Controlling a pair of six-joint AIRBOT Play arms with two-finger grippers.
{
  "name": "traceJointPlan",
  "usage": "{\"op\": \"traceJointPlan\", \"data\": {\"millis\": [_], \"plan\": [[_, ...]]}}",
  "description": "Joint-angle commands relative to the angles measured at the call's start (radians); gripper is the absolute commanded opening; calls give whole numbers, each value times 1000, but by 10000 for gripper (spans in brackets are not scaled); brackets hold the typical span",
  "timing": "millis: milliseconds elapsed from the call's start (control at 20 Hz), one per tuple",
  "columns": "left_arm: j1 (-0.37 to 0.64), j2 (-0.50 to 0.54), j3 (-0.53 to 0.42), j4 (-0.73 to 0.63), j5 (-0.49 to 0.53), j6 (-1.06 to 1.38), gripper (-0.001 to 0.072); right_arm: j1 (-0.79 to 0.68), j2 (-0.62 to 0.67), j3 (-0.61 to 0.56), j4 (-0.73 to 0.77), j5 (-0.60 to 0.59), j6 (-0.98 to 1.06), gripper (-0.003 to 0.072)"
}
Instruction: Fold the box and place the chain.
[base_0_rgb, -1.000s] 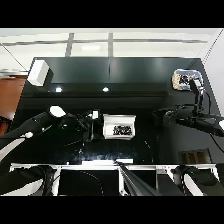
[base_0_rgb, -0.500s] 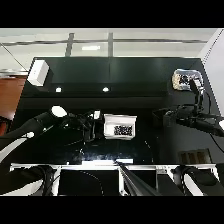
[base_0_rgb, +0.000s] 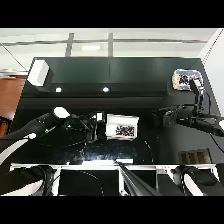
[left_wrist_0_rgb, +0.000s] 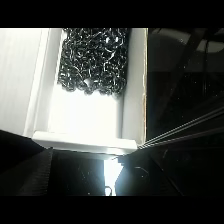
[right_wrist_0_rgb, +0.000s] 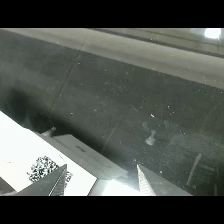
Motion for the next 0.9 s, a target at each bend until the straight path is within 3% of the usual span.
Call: {"op": "traceJointPlan", "data": {"millis": [0, 350, 600, 850], "plan": [[-2, -1, 1, -5, 19, -11, 703, 0, 0, 1, -1, 0, 0, 513], [18, -1, 58, 116, -33, -57, 702, 0, 0, 1, 0, 0, 0, 513], [79, -13, 94, 117, -98, -90, 701, 0, 0, 1, -1, 0, 0, 513], [41, -21, 95, 117, -103, -88, 702, 0, 0, 1, -1, 0, 0, 513]]}}
